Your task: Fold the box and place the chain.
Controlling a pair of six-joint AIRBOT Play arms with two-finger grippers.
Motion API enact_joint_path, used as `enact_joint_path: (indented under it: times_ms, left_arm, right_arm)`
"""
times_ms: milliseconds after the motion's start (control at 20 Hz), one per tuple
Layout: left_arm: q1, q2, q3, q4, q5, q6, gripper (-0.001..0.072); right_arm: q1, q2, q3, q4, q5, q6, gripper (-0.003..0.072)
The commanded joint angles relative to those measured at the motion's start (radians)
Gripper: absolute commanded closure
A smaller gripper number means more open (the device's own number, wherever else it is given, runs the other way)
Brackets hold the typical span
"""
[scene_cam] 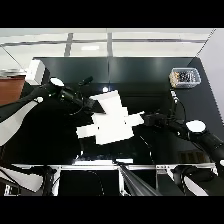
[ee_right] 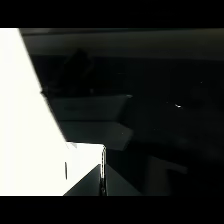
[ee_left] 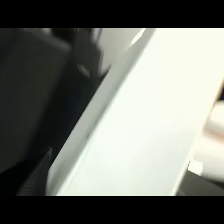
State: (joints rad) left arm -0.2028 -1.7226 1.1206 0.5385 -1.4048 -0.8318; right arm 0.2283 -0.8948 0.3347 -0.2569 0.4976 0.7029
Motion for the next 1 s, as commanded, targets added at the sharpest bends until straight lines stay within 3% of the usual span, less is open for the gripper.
enact_joint_path:
  times_ms: [0,150,250,350,400,450,500,550,650,800,950]
  left_arm:
    - [-0.005,-0.033,0.046,0.119,-0.074,0.044,0.0145]
    - [-0.005,-0.033,0.046,0.118,-0.032,0.075,0.0286]
    - [-0.005,-0.033,0.046,0.099,-0.029,0.11,0.0499]
    - [-0.005,-0.033,0.046,0.076,-0.033,0.132,0.0591]
    - [-0.005,-0.033,0.047,0.075,-0.034,0.132,0.0679]
    - [-0.002,-0.033,0.047,0.076,-0.041,0.132,0.0682]
    - [0.002,-0.032,0.047,0.076,-0.048,0.132,0.0682]
    - [0.006,-0.031,0.047,0.076,-0.053,0.131,0.0683]
    - [0.01,-0.014,0.047,0.082,-0.061,0.129,0.0685]
    - [-0.009,0.075,0.024,0.129,-0.06,0.143,0.0688]
    - [-0.075,0.271,-0.164,0.082,0.117,0.401,0.0685]
  right_arm:
    - [0.004,0.001,-0.001,0.002,-0.01,0.0,0.067]
    - [0.004,0.001,-0.001,0.002,-0.011,0.0,0.067]
    - [0.004,0.001,-0.001,0.002,-0.011,0.0,0.067]
    - [0.004,0.001,-0.001,-0.004,-0.014,-0.001,0.067]
    - [0.004,0.001,0.0,-0.019,-0.025,-0.001,0.0669]
    - [0.004,0.001,0.001,-0.035,-0.04,-0.001,0.0614]
    - [0.003,0.001,0.002,-0.05,-0.059,-0.001,0.0213]
    - [-0.005,0.001,0.014,-0.102,-0.056,0.0,-0.0019]
    - [-0.053,0.001,0.084,-0.304,0.083,0.001,-0.0019]
    - [-0.127,0.001,0.233,-0.554,0.389,0.008,-0.0019]
    - [-0.137,0.001,0.303,-0.671,0.533,0.008,-0.0019]
